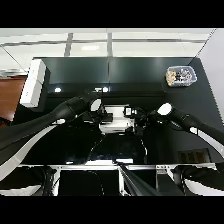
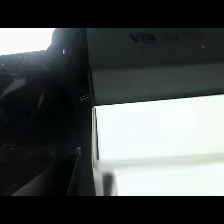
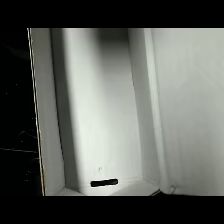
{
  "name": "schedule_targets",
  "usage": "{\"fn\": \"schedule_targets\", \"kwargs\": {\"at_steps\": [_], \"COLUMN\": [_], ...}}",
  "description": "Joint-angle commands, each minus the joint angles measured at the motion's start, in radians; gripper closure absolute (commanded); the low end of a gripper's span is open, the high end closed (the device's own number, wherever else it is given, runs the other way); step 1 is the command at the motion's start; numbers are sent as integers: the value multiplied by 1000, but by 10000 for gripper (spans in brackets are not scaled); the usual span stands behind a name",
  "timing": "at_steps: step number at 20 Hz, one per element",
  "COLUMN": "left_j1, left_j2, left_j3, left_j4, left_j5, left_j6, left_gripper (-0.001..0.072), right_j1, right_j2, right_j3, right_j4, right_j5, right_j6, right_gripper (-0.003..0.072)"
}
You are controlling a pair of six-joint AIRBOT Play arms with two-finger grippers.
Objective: Fold the box and place the chain.
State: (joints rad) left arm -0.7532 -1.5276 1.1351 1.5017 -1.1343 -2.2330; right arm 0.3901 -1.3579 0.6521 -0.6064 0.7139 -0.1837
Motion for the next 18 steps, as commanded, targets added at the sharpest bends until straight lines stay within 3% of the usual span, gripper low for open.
{"fn": "schedule_targets", "kwargs": {"at_steps": [1,4,6,8,10,13,14,15,16,17,18], "left_j1": [-3,-8,-7,-7,-7,-7,-7,-7,-7,-6,-7], "left_j2": [-26,-30,-29,-29,-29,-29,-29,-29,-29,-29,-29], "left_j3": [4,6,6,6,6,7,8,14,21,30,37], "left_j4": [-21,-22,-22,-22,-22,-25,-26,-26,-26,-25,-20], "left_j5": [-23,-16,-15,-13,-13,-14,-15,-15,-15,-20,-21], "left_j6": [-35,-46,-48,-50,-50,-53,-53,-53,-53,-53,-53], "left_gripper": [431,437,560,572,684,684,679,566,398,343,342], "right_j1": [1,1,1,1,1,1,1,1,1,1,1], "right_j2": [0,0,0,0,0,0,0,0,0,0,0], "right_j3": [0,0,0,0,0,0,0,0,0,0,0], "right_j4": [0,0,0,0,0,0,0,0,0,0,0], "right_j5": [0,0,0,0,0,0,0,0,0,0,0], "right_j6": [0,0,0,0,0,1,0,0,0,0,0], "right_gripper": [592,592,591,592,591,592,592,592,592,592,591]}}
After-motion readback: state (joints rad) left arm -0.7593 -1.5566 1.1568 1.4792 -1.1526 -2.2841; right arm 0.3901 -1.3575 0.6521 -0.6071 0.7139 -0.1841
